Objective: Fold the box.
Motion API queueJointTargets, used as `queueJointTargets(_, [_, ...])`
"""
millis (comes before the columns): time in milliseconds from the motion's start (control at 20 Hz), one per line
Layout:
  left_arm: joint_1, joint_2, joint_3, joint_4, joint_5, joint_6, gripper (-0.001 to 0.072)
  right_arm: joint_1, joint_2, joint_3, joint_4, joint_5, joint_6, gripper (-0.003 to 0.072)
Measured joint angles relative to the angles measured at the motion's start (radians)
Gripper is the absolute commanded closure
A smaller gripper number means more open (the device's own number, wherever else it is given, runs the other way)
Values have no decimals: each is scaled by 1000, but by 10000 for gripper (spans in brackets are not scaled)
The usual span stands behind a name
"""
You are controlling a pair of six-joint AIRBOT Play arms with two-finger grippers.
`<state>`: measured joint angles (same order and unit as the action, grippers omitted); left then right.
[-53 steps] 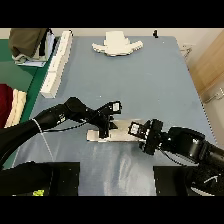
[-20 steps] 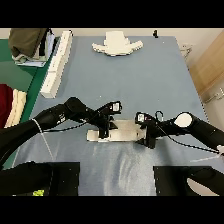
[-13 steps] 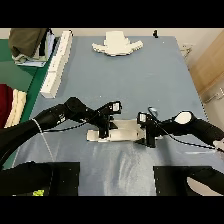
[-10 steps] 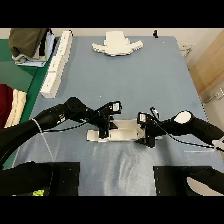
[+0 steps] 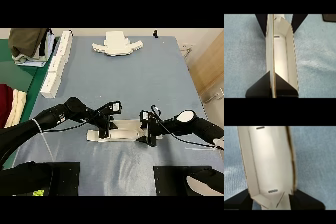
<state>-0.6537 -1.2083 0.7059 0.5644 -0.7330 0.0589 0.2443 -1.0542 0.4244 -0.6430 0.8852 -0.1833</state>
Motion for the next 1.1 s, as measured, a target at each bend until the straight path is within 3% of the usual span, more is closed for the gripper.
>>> queueJointTargets(200, [0, 0, 0, 0, -1, 0, 697, -2, 0, -9, 10, 3, -1, 128])
queueJointTargets(500, [0, 0, 0, 0, -1, 0, 697, 0, 0, -22, 38, -6, -48, 122])
queueJointTargets(600, [0, 0, 0, 0, -1, 0, 697, 0, 0, -24, 46, -4, -60, 21])
queueJointTargets(1100, [0, 0, 0, 0, 0, 0, 697, 1, 0, -26, 59, 5, -79, 20])
